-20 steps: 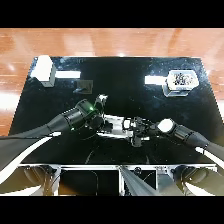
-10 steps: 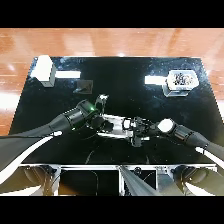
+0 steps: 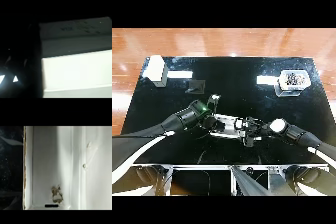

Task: Fold the box and place the chain.

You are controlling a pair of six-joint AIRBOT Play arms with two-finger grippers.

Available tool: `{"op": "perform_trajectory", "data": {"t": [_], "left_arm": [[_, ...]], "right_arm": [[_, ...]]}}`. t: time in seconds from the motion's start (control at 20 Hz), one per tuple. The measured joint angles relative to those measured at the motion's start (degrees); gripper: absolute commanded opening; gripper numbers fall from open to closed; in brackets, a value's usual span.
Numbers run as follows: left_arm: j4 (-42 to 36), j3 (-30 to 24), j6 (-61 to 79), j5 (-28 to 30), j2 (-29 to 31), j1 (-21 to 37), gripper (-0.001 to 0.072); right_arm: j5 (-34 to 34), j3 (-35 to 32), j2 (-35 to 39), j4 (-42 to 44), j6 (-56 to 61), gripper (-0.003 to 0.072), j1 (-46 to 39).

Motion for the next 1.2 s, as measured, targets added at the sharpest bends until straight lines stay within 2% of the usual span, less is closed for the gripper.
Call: {"op": "perform_trajectory", "data": {"t": [0.1,0.45,0.5,0.55,0.6,0.8,1.1,1.2], "left_arm": [[0.0,0.0,0.2,-0.1,0.0,0.0,0.0021],[-0.3,0.0,0.7,-0.2,0.0,0.0,0.0034],[-0.4,0.0,0.7,-0.2,0.0,0.0,0.0145],[-0.5,0.0,1.2,-0.3,0.0,0.0,0.0302],[-1.2,0.0,1.4,-0.7,0.0,0.0,0.0403],[-1.9,0.6,0.9,0.3,0.0,-0.1,0.0413],[2.1,3.3,0.5,7.8,0.0,0.0,0.0405],[2.9,3.6,0.0,8.3,0.0,0.0,0.0400]], "right_arm": [[0.0,0.0,0.0,0.1,0.0,0.0430,0.0],[0.0,0.0,0.0,0.0,-0.2,0.0430,0.0],[0.0,0.0,0.0,0.0,-0.2,0.0430,0.0],[-0.1,0.0,0.0,-0.2,-0.5,0.0430,0.0],[-0.1,0.0,0.0,-0.3,-0.6,0.0430,0.0],[-0.1,0.0,0.0,-0.2,-0.4,0.0430,0.0],[-0.1,0.0,0.0,-0.1,-0.3,0.0430,0.0],[-0.1,0.0,0.0,-0.1,-0.3,0.0430,0.0]]}}
